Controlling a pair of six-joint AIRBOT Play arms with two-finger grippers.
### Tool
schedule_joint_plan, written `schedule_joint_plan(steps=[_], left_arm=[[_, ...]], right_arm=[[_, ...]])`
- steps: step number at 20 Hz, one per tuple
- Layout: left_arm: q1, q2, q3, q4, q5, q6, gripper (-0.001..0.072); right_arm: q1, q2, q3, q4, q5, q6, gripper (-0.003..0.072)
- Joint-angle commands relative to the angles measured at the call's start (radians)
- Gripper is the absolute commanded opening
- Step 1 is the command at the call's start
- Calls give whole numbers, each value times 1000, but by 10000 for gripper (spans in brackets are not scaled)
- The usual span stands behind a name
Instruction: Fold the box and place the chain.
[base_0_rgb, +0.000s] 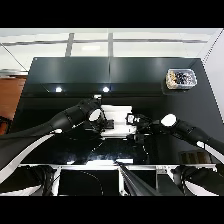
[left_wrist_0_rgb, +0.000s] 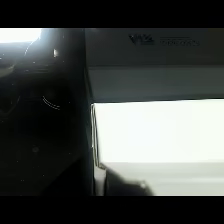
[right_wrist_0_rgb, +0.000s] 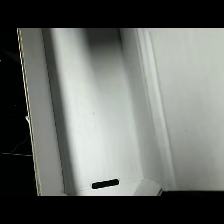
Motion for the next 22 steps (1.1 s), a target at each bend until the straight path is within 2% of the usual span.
schedule_joint_plan(steps=[1,2,3,15,17,22], left_arm=[[0,0,1,-2,-8,1,195],[0,0,2,-1,-22,1,378],[2,0,3,3,-40,2,471],[0,-30,8,10,-17,-10,458],[0,-30,13,11,-21,-9,339],[2,-34,44,32,-20,-10,327]], right_arm=[[0,0,0,1,-1,0,472],[0,0,0,1,-1,0,472],[0,0,0,1,-1,0,473],[0,0,0,1,-1,0,472],[0,0,0,1,-1,0,472],[0,0,0,1,-1,1,472]])
